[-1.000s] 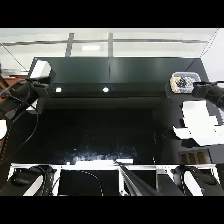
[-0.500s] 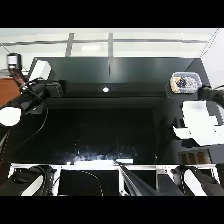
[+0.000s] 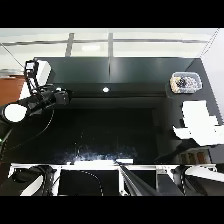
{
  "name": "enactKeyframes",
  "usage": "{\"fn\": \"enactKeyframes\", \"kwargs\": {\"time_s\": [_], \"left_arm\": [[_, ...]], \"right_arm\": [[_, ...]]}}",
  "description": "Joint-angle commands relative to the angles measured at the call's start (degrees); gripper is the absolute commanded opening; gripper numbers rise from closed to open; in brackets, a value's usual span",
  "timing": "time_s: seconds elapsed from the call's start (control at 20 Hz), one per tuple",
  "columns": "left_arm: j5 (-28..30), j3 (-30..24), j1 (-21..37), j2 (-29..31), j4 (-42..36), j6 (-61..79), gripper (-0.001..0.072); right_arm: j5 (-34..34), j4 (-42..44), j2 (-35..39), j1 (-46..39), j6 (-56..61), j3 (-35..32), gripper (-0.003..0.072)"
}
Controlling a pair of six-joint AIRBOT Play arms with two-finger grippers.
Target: Fold the box and place the chain.
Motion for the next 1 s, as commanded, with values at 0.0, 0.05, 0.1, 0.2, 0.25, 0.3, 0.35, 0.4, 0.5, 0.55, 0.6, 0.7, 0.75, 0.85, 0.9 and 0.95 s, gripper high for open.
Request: {"fn": "enactKeyframes", "kwargs": {"time_s": [0.0, 0.05, 0.1, 0.2, 0.25, 0.3, 0.35, 0.4, 0.5, 0.55, 0.6, 0.7, 0.75, 0.85, 0.9, 0.95], "left_arm": [[-1.49, 0.04, 0.0, -0.13, -0.04, 0.02, 0.0702], [-1.57, 0.02, 0.0, -0.15, -0.04, 0.02, 0.0702], [-1.66, 0.02, 0.0, -0.15, -0.04, 0.02, 0.0701], [-1.99, 0.02, 0.0, -0.15, -0.31, 0.0, 0.0701], [-2.05, 0.02, 0.0, -0.15, -0.28, 0.0, 0.0701], [-1.97, 0.02, 0.0, -0.15, -0.28, 0.0, 0.0701], [-1.99, 0.02, 0.0, -0.15, -0.31, 0.0, 0.0701], [-2.03, 0.02, 0.0, -0.15, -0.42, -0.11, 0.0701], [-2.05, 0.02, 0.0, -0.15, -0.7, -0.22, 0.0701], [-2.1, 0.02, 0.0, -0.15, -0.68, -0.22, 0.0701], [-2.1, 0.02, 0.0, -0.15, -0.7, -0.22, 0.0701], [-2.16, 0.02, 0.0, -0.15, -0.81, -0.22, 0.0701], [-2.23, 0.02, 0.0, -0.15, -0.92, -0.22, 0.0701], [-2.21, 0.02, 0.0, -0.15, -0.92, -0.22, 0.0701], [-2.23, 0.02, 0.0, -0.15, -0.92, -0.22, 0.0701], [-2.23, 0.02, 0.0, -0.15, -0.92, -0.22, 0.0701]], "right_arm": [[10.75, 23.5, -8.31, -10.78, -17.59, 8.07, 0.072], [11.34, 27.93, -9.84, -11.61, -21.29, 9.33, 0.072], [12.39, 30.01, -11.5, -11.63, -25.2, 10.58, 0.072], [17.81, 31.8, -15.54, -10.71, -30.91, 13.29, 0.072], [22.21, 31.74, -18.12, -10.03, -31.26, 14.84, 0.072], [25.59, 31.08, -20.26, -9.31, -31.21, 15.76, 0.072], [26.25, 31.04, -21.68, -8.68, -31.19, 15.74, 0.072], [26.71, 31.32, -22.71, -7.82, -31.19, 15.74, 0.072], [27.32, 30.12, -23.37, -6.1, -31.23, 15.74, 0.072], [27.43, 29.24, -23.34, -5.42, -31.32, 15.74, 0.0687], [27.56, 29.27, -23.34, -5.09, -31.36, 15.74, 0.0537], [28.59, 28.94, -23.19, -4.59, -31.04, 15.69, 0.0491], [28.57, 27.54, -22.77, -4.28, -30.23, 15.3, 0.0491], [28.44, 24.13, -21.75, -3.74, -29.62, 14.19, 0.0489], [28.15, 23.15, -21.11, -3.61, -29.53, 13.57, 0.0481], [27.56, 22.01, -20.52, -3.56, -29.42, 13.18, 0.0453]]}}
